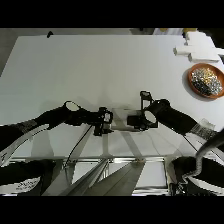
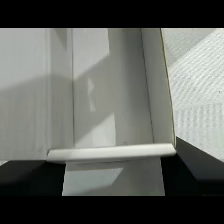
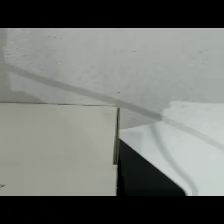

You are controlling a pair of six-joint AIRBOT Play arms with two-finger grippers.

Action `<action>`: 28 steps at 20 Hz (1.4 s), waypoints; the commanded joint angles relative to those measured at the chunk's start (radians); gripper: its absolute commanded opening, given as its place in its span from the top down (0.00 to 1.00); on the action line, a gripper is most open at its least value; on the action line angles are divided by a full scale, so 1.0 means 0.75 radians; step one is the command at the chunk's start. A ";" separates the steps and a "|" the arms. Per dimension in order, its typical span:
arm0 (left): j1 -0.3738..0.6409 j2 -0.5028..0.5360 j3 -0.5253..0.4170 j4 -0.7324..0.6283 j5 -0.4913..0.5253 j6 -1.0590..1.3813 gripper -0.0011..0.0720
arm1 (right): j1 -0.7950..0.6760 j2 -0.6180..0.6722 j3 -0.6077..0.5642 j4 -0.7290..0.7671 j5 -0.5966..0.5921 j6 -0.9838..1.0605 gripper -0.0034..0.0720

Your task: Fold the box and place the chain.

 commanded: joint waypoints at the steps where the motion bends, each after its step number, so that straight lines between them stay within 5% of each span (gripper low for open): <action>1: -0.001 0.001 0.001 -0.001 0.000 0.001 0.80 | 0.007 -0.010 0.003 -0.007 -0.005 0.025 0.94; 5: -0.001 0.001 0.001 -0.001 0.000 0.001 0.80 | 0.007 -0.010 0.003 -0.038 0.014 0.024 0.92; 7: -0.001 0.001 0.001 -0.001 0.000 0.001 0.80 | 0.007 -0.010 0.003 -0.054 0.014 0.025 0.74; 17: -0.001 0.001 0.001 -0.001 0.000 0.001 0.80 | 0.007 -0.019 0.003 -0.105 0.018 0.026 0.72; 20: -0.001 0.001 0.001 -0.001 0.000 0.001 0.80 | 0.007 -0.011 0.003 -0.114 0.018 0.025 0.59; 26: -0.001 0.001 0.001 -0.001 0.000 0.001 0.80 | 0.068 0.184 0.003 -0.272 0.182 -0.050 0.58; 28: -0.001 0.001 0.001 -0.001 0.000 0.001 0.80 | 0.068 0.309 0.004 -0.210 0.265 -0.184 0.49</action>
